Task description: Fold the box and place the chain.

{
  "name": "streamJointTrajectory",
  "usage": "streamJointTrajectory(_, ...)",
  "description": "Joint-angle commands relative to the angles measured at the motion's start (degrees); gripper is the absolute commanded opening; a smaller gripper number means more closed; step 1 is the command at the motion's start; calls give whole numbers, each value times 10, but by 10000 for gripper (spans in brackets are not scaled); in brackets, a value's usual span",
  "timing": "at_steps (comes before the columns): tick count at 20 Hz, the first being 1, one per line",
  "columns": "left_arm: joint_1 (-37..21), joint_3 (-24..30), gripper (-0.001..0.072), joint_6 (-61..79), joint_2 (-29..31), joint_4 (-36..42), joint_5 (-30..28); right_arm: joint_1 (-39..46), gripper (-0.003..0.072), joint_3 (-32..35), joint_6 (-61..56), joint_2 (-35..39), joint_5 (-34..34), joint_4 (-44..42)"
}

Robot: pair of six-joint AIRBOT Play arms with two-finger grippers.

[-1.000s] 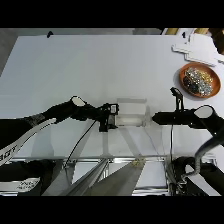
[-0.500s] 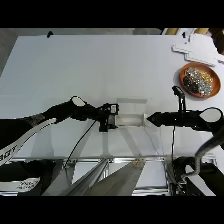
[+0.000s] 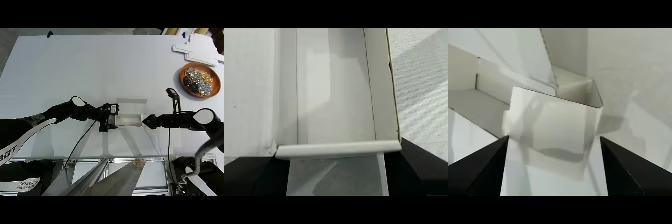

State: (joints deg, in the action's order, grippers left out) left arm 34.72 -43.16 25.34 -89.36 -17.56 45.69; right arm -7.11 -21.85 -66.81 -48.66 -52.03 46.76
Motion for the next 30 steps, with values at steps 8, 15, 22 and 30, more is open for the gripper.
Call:
streamJointTrajectory(8,0,0,170,0,0,0,0,-62,583,-3,-111,-6,50,10)
streamJointTrajectory(15,0,0,170,0,0,0,0,-100,675,-34,-139,-8,42,42)
streamJointTrajectory(22,0,0,170,0,0,0,0,-99,693,-34,-137,-7,20,38)
streamJointTrajectory(30,0,0,170,0,0,0,0,-50,693,-35,-121,27,-19,38)
